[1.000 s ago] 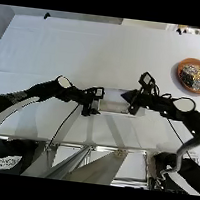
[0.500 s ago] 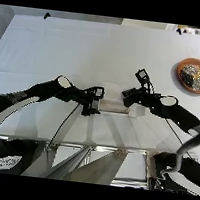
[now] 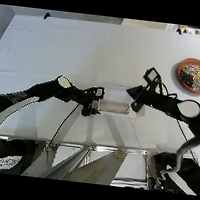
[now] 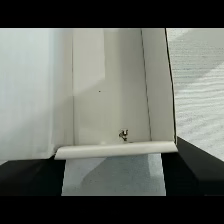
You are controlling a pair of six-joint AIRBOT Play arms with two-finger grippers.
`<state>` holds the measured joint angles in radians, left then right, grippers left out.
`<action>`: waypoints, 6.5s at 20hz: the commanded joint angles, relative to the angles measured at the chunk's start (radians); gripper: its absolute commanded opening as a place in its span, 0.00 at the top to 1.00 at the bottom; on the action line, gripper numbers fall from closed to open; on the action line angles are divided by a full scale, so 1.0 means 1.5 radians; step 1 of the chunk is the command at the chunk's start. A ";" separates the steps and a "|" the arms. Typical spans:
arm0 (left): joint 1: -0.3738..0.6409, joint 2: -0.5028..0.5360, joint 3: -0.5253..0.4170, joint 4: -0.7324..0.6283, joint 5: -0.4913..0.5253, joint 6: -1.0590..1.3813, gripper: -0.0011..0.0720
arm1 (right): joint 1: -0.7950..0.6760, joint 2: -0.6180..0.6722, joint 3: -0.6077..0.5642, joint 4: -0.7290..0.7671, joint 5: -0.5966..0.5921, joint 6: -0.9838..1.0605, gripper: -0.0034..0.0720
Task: Fold the box and place the chain.
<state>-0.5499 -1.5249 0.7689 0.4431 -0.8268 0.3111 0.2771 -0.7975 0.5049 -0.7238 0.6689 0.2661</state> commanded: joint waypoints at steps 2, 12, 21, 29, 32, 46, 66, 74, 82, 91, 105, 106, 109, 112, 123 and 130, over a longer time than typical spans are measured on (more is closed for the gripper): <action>0.000 0.000 0.000 -0.001 0.000 -0.001 0.53 | -0.006 0.095 0.000 -0.355 0.220 0.013 0.93; 0.000 0.000 0.000 -0.001 0.000 -0.001 0.53 | -0.006 -0.076 -0.031 -0.273 0.148 -0.216 0.58; 0.000 0.000 0.000 -0.001 0.000 -0.001 0.53 | -0.006 -0.137 -0.030 -0.114 0.069 -0.308 0.71; 0.000 0.000 0.000 -0.001 0.000 -0.001 0.53 | -0.005 -0.142 -0.030 -0.065 0.059 -0.308 0.72; 0.000 0.000 0.000 -0.001 0.000 -0.001 0.53 | 0.001 -0.149 -0.030 -0.049 0.044 -0.308 0.73; 0.000 0.000 0.000 -0.001 0.000 -0.001 0.53 | 0.047 -0.201 -0.030 0.054 -0.004 -0.323 0.22; 0.000 0.000 0.000 -0.001 0.000 -0.001 0.53 | -0.253 -0.078 -0.008 -0.169 0.115 0.439 0.93; 0.000 0.000 0.000 -0.001 0.000 -0.001 0.53 | -0.209 -0.188 -0.008 -0.144 0.158 0.521 0.93; 0.000 0.000 0.000 -0.001 0.000 -0.001 0.53 | -0.134 -0.233 -0.008 -0.054 0.176 0.509 0.93; 0.000 0.000 0.000 -0.001 0.000 -0.001 0.53 | -0.135 -0.170 0.001 -0.025 0.234 0.489 0.63; 0.000 0.000 0.000 -0.001 0.000 -0.001 0.53 | -0.062 -0.177 0.040 -0.094 0.201 0.633 0.29; 0.000 0.000 0.000 -0.001 0.000 -0.001 0.53 | -0.040 -0.187 0.057 -0.112 0.197 0.659 0.29; 0.000 0.000 0.000 -0.001 0.000 -0.001 0.53 | 0.021 -0.227 0.106 -0.201 0.192 0.788 0.29; 0.000 0.000 0.000 -0.001 0.000 -0.001 0.53 | 0.080 -0.269 0.146 -0.302 0.198 0.920 0.29; 0.000 0.000 0.000 -0.001 0.000 -0.001 0.53 | 0.212 -0.358 0.247 -0.448 0.246 1.187 0.38; 0.000 0.000 0.000 -0.001 0.000 -0.001 0.53 | 0.265 -0.395 0.280 -0.486 0.275 1.256 0.57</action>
<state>-0.5499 -1.5249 0.7685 0.4431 -0.8276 0.3111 0.6445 -1.3750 0.9104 -1.4311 1.0729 2.0991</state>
